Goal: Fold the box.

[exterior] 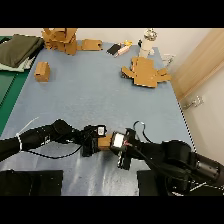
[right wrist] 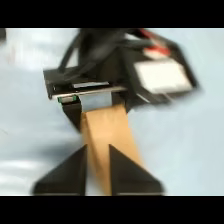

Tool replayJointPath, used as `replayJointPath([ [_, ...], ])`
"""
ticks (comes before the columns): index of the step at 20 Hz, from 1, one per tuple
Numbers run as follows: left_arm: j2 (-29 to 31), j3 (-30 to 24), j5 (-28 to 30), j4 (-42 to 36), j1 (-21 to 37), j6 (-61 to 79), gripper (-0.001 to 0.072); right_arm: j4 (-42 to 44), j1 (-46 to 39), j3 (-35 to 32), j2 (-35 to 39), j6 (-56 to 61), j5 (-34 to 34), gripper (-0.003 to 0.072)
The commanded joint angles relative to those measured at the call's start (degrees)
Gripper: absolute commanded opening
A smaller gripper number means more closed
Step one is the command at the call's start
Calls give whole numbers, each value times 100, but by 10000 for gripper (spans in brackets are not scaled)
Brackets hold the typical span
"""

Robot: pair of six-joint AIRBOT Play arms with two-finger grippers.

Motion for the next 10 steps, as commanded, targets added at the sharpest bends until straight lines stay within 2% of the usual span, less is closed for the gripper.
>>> replayJointPath([
  [1,-2,-2,2,2,2,0,351,577,-2,-85,584,3788,-820,4],
  [3,-2,-2,2,2,0,-2,351,1056,0,-461,597,4900,-769,3],
  [4,-2,-2,2,2,2,-2,350,1451,2,-734,555,5160,-474,3],
  [7,-2,-2,-2,4,0,-2,350,2522,0,-1460,411,5372,1351,3],
  [10,-2,-2,2,2,2,-2,351,2680,-2,-1683,66,5880,3224,3],
])
